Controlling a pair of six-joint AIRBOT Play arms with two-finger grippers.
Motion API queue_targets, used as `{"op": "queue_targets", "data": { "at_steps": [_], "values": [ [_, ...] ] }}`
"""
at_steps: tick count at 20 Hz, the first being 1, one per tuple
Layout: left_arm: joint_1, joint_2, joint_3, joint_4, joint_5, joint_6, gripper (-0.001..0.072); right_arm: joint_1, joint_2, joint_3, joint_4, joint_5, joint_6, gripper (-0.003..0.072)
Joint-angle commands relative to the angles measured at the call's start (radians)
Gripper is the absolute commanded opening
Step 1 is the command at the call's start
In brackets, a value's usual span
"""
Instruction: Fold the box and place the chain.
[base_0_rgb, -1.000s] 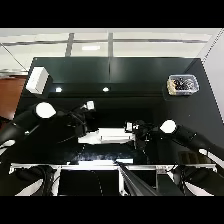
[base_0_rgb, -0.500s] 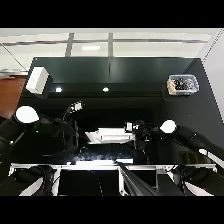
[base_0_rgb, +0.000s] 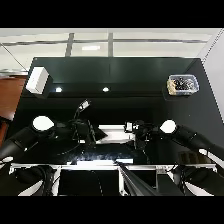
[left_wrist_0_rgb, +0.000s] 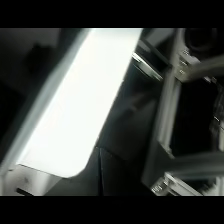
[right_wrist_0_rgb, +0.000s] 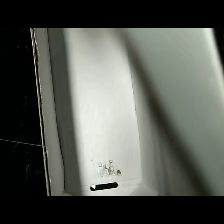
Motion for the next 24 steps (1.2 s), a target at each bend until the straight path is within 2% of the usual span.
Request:
{"op": "queue_targets", "data": {
  "at_steps": [1, 3, 7, 11, 13, 16, 19, 23, 24],
  "values": [
    [-0.025, -0.009, -0.003, -0.037, 0.245, 0.015, 0.0027, 0.0, -0.001, 0.0, 0.0, 0.0, 0.0, 0.039],
    [-0.025, -0.019, -0.003, -0.048, 0.328, 0.015, 0.0027, 0.0, -0.001, 0.0, 0.0, 0.0, 0.0, 0.039],
    [-0.028, -0.087, -0.001, -0.046, 0.308, 0.019, 0.0027, 0.0, -0.001, 0.0, 0.0, 0.0, 0.0, 0.039],
    [-0.027, -0.15, 0.0, -0.048, 0.375, 0.019, 0.0027, 0.0, -0.001, 0.0, 0.0, 0.0, 0.0, 0.039],
    [-0.029, -0.167, 0.0, -0.048, 0.365, 0.018, 0.0027, 0.0, -0.001, 0.0, 0.0, 0.0, 0.0, 0.039],
    [-0.055, -0.192, 0.0, -0.046, 0.294, 0.019, 0.0027, 0.0, -0.001, 0.0, 0.0, -0.002, 0.0, 0.039],
    [-0.074, -0.197, 0.001, -0.047, 0.304, 0.019, 0.0027, 0.0, -0.001, 0.0, 0.0, -0.007, 0.0, 0.039],
    [0.017, -0.166, 0.02, 0.003, 0.28, 0.018, 0.0032, 0.0, -0.001, 0.0, 0.0, -0.007, 0.0, 0.039],
    [0.058, -0.149, 0.021, 0.016, 0.257, 0.018, 0.006, 0.0, -0.001, 0.0, 0.0, -0.007, 0.0, 0.039]
  ]
}}
